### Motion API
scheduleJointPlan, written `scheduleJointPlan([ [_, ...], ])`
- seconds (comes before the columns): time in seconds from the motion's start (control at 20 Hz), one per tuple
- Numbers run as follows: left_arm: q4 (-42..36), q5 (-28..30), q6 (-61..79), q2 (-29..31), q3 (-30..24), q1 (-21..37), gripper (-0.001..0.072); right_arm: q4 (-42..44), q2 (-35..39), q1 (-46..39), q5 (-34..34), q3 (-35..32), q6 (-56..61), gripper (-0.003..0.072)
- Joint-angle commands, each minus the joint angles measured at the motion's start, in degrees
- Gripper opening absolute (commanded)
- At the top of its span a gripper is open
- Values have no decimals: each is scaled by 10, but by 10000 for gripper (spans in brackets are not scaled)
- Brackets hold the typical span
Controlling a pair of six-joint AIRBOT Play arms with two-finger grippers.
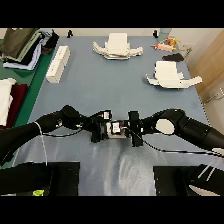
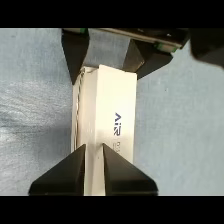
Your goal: Fold the box.
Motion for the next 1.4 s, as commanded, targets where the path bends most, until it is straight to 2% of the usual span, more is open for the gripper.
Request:
scheduleJointPlan([
  [0.0,-1,1,-3,0,0,0,464,12,-7,1,16,-3,0,98],
  [0.25,-1,1,-3,0,0,0,464,17,-4,0,23,-2,6,108],
  [0.3,-1,1,-3,0,0,0,464,17,3,0,14,-2,16,206],
  [0.35,-1,1,-3,0,0,0,464,17,9,0,5,-2,27,385],
  [0.4,-1,1,-3,0,0,0,464,16,17,0,0,-2,45,416],
  [0.45,-1,1,-3,0,0,0,464,16,26,-1,-3,-2,68,415],
  [0.5,-1,1,-3,0,0,0,464,16,32,-1,-5,-2,102,402],
  [0.55,-1,1,-3,0,1,0,464,16,38,-1,-5,-2,156,323],
  [0.6,-1,1,-3,0,0,0,464,16,39,-1,-7,-3,213,76],
  [0.65,-1,1,-3,0,1,0,464,19,39,-1,-12,-5,254,5],
  [0.8,-1,1,-3,0,0,0,464,69,44,-1,-89,-49,301,3],
  [1.1,-1,1,-3,0,0,0,464,322,83,-1,-320,-165,298,4],
  [1.35,-1,1,-3,0,1,0,464,331,84,-1,-320,-178,294,3],
])
